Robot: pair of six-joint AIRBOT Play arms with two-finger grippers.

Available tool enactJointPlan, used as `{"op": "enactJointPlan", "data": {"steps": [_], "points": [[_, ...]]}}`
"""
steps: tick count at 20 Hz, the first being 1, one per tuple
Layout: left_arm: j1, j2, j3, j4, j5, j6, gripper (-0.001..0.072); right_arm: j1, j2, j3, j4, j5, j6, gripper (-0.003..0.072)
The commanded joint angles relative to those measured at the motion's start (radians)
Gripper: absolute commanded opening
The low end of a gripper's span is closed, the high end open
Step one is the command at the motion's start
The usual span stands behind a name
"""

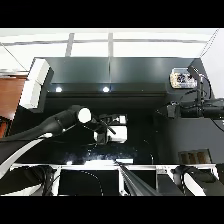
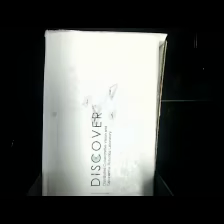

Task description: Fold the box and place the chain.

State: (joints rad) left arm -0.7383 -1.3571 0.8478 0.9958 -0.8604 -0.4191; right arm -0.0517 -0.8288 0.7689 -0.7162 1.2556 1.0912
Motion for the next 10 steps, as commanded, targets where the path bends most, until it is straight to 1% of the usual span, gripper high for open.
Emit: {"op": "enactJointPlan", "data": {"steps": [1, 3, 4, 6, 7, 9, 10], "points": [[0.105, 0.077, 0.000, 0.103, -0.178, -0.170, 0.0303, 0.000, 0.001, 0.000, 0.001, 0.001, 0.000, 0.0014], [0.229, 0.135, -0.003, 0.148, -0.293, -0.260, 0.0303, 0.000, 0.001, 0.000, 0.001, 0.001, 0.000, 0.0014], [0.308, 0.173, -0.013, 0.168, -0.333, -0.296, 0.0303, 0.000, 0.001, 0.000, 0.001, 0.001, 0.000, 0.0014], [0.478, 0.261, -0.049, 0.183, -0.384, -0.327, 0.0303, 0.000, 0.001, 0.000, 0.001, 0.005, 0.000, 0.0014], [0.568, 0.306, -0.072, 0.183, -0.407, -0.331, 0.0303, 0.000, 0.001, 0.000, 0.001, 0.010, 0.000, 0.0015], [0.785, 0.406, -0.129, 0.184, -0.459, -0.333, 0.0304, 0.000, 0.001, 0.000, 0.001, 0.015, 0.000, 0.0015], [0.892, 0.452, -0.156, 0.192, -0.467, -0.329, 0.0303, 0.000, 0.001, 0.000, 0.001, 0.015, 0.000, 0.0014]]}}
